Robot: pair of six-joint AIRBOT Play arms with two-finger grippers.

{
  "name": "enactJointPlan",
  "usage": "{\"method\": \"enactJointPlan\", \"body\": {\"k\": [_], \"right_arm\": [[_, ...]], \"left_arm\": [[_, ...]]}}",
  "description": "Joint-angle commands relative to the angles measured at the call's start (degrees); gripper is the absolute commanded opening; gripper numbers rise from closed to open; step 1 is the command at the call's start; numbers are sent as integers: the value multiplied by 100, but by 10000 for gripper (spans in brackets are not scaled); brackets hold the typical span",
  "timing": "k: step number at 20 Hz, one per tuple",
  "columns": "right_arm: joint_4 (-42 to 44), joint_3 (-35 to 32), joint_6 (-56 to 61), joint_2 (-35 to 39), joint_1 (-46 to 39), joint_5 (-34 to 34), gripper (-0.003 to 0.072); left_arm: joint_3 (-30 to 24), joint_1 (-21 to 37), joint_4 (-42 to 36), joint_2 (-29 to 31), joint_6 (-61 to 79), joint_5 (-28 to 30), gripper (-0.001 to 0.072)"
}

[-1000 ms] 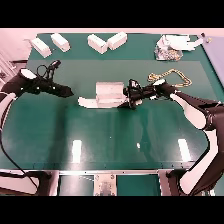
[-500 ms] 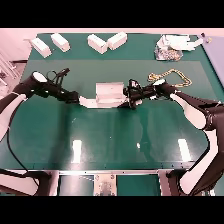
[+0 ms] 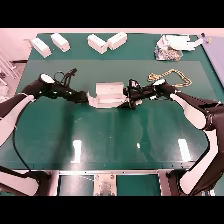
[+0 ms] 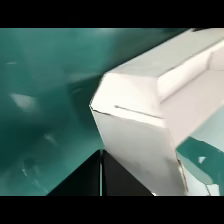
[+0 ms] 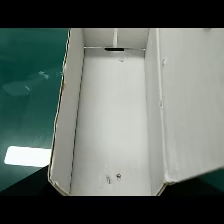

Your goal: Fold the box and place the chain.

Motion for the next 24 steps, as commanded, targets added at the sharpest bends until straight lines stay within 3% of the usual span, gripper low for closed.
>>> {"method": "enactJointPlan", "body": {"k": [1,7,8,9,18,24], "right_arm": [[2,0,0,0,-2,0,575],[2,0,0,0,-2,0,576],[2,0,0,0,-2,0,576],[2,0,0,0,-2,0,575],[2,0,0,0,-2,0,576],[2,0,0,0,-2,2,576]], "left_arm": [[7,-212,-310,0,240,48,16],[17,-214,-358,319,304,205,19],[17,-212,-354,376,304,223,70],[17,-212,-348,409,264,280,250],[-109,-214,136,348,168,376,237],[-177,-214,-505,240,638,507,239]]}}
